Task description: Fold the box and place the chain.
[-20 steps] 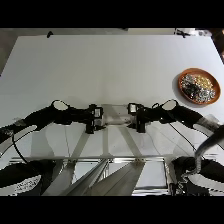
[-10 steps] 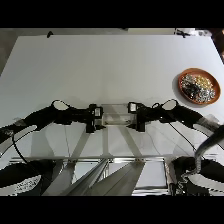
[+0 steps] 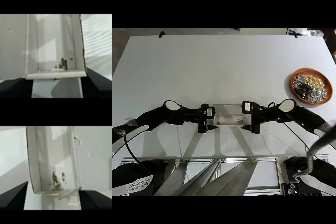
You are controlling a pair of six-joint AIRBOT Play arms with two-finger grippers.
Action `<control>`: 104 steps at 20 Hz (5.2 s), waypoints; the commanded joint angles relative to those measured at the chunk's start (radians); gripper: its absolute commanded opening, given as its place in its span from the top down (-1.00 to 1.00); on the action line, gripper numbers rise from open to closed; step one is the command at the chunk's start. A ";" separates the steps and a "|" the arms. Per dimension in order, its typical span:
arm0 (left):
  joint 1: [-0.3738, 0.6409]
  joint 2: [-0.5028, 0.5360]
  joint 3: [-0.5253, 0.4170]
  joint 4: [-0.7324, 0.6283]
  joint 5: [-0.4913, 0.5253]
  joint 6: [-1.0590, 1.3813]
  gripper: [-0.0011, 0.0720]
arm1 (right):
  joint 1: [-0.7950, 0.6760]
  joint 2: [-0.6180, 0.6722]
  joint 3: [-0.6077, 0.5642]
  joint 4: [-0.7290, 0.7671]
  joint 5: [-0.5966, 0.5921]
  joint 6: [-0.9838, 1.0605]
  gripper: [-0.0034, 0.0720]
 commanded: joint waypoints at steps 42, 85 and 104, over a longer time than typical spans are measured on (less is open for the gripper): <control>0.001 0.000 0.000 0.000 -0.009 0.000 0.28 | -0.100 0.218 0.101 -0.491 0.389 0.705 0.89; 0.001 0.000 0.000 0.000 -0.009 0.000 0.28 | 0.135 -0.068 0.101 -0.156 -0.010 0.159 0.15; 0.001 0.000 0.000 0.000 -0.009 0.000 0.28 | 0.134 0.350 0.106 -0.473 0.063 0.847 0.89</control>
